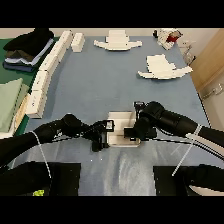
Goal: Fold the box.
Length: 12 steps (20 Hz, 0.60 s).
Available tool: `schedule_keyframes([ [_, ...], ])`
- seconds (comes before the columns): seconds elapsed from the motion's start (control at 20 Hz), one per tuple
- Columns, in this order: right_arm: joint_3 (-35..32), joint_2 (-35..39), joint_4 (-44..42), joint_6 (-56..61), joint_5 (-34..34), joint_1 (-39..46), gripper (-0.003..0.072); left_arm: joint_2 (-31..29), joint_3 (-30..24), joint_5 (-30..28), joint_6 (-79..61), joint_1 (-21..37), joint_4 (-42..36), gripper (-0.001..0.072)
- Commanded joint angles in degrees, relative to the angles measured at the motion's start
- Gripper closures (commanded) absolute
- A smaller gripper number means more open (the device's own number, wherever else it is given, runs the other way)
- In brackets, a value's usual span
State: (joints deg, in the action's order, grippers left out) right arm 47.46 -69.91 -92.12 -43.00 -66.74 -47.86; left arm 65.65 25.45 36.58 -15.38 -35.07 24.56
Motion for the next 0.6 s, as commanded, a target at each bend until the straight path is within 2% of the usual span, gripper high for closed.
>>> schedule_keyframes([
  [0.0,0.37,0.24,0.28,0.07,-1.38,0.00,0.0339,0.02,0.02,-0.02,-0.02,0.04,0.04,0.0093],
  [0.05,0.57,0.48,0.39,0.07,-1.79,0.00,0.0302,0.02,0.02,0.00,-0.02,0.04,0.04,0.0092],
  [0.1,0.70,0.81,0.37,0.07,-1.88,0.00,0.0183,0.02,0.02,-0.02,-0.02,0.04,0.04,0.0093],
  [0.15,0.87,1.14,0.37,0.07,-2.14,0.02,0.0158,0.02,0.02,-0.02,-0.02,0.04,0.04,0.0093],
  [0.55,6.80,6.80,0.42,-1.20,-7.98,1.81,0.0160,0.02,0.02,-0.02,-0.02,0.04,0.04,0.0093],
])
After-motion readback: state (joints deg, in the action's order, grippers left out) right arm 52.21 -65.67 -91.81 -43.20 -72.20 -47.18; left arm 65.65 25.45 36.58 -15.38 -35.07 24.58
